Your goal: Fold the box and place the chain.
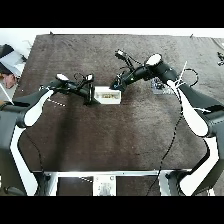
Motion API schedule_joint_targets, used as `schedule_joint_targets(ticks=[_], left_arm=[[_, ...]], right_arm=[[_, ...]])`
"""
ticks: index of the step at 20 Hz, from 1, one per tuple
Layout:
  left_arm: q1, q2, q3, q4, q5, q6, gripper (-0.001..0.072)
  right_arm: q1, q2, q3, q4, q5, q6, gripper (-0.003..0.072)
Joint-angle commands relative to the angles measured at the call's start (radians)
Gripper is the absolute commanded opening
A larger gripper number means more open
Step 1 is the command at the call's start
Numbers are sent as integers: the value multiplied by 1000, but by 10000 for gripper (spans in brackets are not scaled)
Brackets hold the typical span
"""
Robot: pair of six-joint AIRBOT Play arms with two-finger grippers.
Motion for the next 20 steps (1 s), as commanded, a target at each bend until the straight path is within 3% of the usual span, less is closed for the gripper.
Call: schedule_joint_targets(ticks=[1, 9, 11, 18, 19, 20], left_arm=[[1, 0, 0, 0, 1, 0, 464], [1, 0, 0, 0, 1, 0, 464], [1, 0, 0, 0, 1, 0, 464], [1, 0, 0, 0, 1, 0, 464], [0, 0, 0, 0, 1, 0, 464], [1, 0, 0, 0, 0, 0, 464]], right_arm=[[9, -1, 0, -16, 16, -47, 240], [34, 0, 0, -72, -16, -172, 243], [34, -1, 0, -101, -17, -175, 394], [35, -2, 0, -112, -16, -194, 374], [35, -2, 0, -113, -16, -199, 277], [35, -2, 0, -112, -17, -202, 259]])
